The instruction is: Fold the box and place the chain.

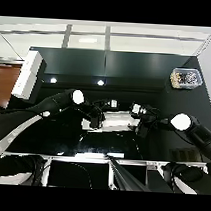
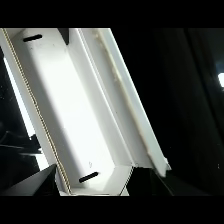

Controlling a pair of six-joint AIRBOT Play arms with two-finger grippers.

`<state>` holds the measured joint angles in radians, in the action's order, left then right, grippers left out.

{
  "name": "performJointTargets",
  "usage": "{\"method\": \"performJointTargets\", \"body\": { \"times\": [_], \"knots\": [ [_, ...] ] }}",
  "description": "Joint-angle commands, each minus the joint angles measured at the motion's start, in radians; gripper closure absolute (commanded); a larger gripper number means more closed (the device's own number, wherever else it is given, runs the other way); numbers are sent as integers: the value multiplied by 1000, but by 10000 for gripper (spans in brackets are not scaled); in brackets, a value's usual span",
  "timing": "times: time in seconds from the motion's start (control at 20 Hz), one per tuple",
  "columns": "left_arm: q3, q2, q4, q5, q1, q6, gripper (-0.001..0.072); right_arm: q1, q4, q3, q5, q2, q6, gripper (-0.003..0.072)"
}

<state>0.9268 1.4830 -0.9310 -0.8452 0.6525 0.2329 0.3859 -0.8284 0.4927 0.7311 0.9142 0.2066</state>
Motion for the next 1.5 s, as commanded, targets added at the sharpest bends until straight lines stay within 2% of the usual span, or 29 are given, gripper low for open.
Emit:
{"method": "performJointTargets", "body": {
  "times": [0.0, 0.4, 0.7, 0.8, 1.45],
  "knots": [
    [0, 0, 0, 0, 0, 0, 687, 1, -11, 3, 33, 6, -7, 14],
    [0, -4, -8, 0, 0, -3, 688, 1, 49, 4, 9, 51, -40, 14],
    [-1, -43, -36, 14, 1, -92, 687, 1, 123, 3, 38, 53, -137, 14],
    [-1, -43, -29, 20, 1, -92, 687, 8, 122, 3, 81, 61, -138, 14],
    [-1, -30, -21, 29, 1, -68, 686, 39, 137, -1, 41, 176, -253, 14]
  ]
}}
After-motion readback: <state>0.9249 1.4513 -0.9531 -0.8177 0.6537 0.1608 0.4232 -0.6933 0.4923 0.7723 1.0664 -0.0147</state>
